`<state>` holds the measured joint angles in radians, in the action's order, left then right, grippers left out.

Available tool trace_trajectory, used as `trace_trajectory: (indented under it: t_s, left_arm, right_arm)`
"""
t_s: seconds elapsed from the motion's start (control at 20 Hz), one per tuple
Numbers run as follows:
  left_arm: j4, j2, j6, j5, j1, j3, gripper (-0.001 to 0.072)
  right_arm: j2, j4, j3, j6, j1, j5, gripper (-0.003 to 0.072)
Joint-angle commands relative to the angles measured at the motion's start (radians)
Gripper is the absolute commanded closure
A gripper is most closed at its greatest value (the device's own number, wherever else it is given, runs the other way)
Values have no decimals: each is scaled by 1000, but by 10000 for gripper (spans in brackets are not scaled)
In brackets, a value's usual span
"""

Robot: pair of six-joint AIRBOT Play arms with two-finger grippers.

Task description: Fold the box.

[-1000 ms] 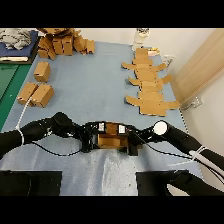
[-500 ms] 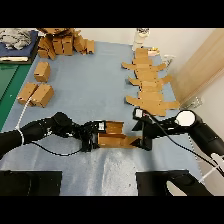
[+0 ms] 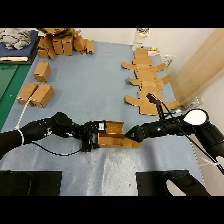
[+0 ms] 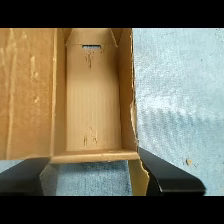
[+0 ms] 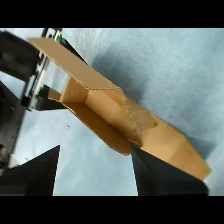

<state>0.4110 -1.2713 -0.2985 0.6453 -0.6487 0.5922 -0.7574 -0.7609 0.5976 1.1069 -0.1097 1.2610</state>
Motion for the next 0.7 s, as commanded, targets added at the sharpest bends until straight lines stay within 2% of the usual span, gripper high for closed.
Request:
trace_trajectory:
  t_s: [0.0, 0.05, 0.1, 0.35, 0.5, 0.65]
  left_arm:
    - [0, 0, 0, 1, 0, 1, 187]
    - [0, 0, 0, 1, 0, 1, 187]
    - [0, 0, 0, 1, 0, 1, 187]
    - [0, 0, 0, 1, 0, 1, 187]
    - [0, 0, 0, 1, 0, 1, 187]
    - [0, 0, 0, 1, 0, 1, 187]
  right_arm:
    - [-3, 58, 0, 143, 2, -22, 201]
    - [-15, 56, -1, 143, 2, -42, 595]
    - [-32, 63, -1, 143, 2, -62, 677]
    - [-201, 256, 0, 55, -88, -165, 680]
    - [-314, 385, 3, -51, -156, -280, 680]
    - [-356, 372, 2, -77, -159, -327, 680]
